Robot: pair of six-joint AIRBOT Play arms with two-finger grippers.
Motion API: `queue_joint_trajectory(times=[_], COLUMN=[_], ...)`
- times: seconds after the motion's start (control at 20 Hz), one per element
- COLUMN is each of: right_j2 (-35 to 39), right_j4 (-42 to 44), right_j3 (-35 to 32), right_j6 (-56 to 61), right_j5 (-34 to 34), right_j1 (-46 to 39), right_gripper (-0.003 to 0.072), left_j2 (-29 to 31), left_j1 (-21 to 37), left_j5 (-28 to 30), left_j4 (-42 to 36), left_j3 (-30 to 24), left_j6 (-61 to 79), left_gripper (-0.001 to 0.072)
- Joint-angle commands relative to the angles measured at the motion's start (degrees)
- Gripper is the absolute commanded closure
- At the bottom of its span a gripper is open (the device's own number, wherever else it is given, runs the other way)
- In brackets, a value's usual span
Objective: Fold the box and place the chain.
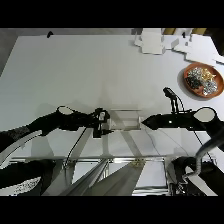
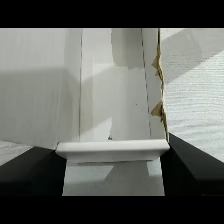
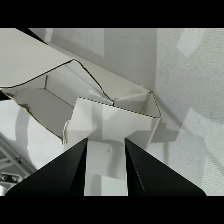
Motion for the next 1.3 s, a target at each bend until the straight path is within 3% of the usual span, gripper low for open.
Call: queue_joint_trajectory(times=[0.0, 0.15, 0.25, 0.55, 0.6, 0.65, 0.7, 0.95, 1.25], right_j2=[0.09, 0.37, 0.92, 1.07, 1.03, 0.85, 0.37, -3.65, -4.94], right_j4=[-0.04, 0.07, 0.76, 0.63, -0.22, -1.75, -4.02, -12.55, -12.50], right_j3=[0.00, 0.02, 0.11, 0.50, 0.50, 0.48, 0.48, 0.37, -1.86], right_j6=[-0.02, 0.07, 2.32, 2.86, 2.89, 2.89, 3.08, 9.20, 10.10], right_j5=[-0.70, -2.10, -3.02, -3.02, -3.69, -4.07, -4.33, -5.03, -7.04], right_j1=[0.07, 0.07, -0.74, -9.77, -10.91, -11.56, -11.65, -11.65, -7.43], right_gripper=[0.0417, 0.0420, 0.0470, 0.0534, 0.0563, 0.0658, 0.0670, 0.0671, 0.0670], left_j2=[0.00, 0.00, 0.00, 0.00, 0.00, 0.00, 0.00, 0.00, 0.00], left_j1=[-0.02, -0.02, -0.02, -0.02, -0.02, -0.02, -0.02, -0.02, -0.02], left_j5=[0.02, 0.02, 0.02, 0.02, 0.02, 0.02, 0.02, 0.02, 0.02], left_j4=[0.02, 0.02, 0.02, 0.02, 0.04, 0.02, 0.02, 0.02, 0.02], left_j3=[0.04, 0.04, 0.04, 0.04, 0.04, 0.04, 0.04, 0.04, 0.04], left_j6=[0.00, 0.00, 0.00, 0.00, 0.00, 0.00, 0.00, 0.00, 0.00], left_gripper=[0.0612, 0.0612, 0.0612, 0.0612, 0.0612, 0.0612, 0.0612, 0.0612, 0.0612])
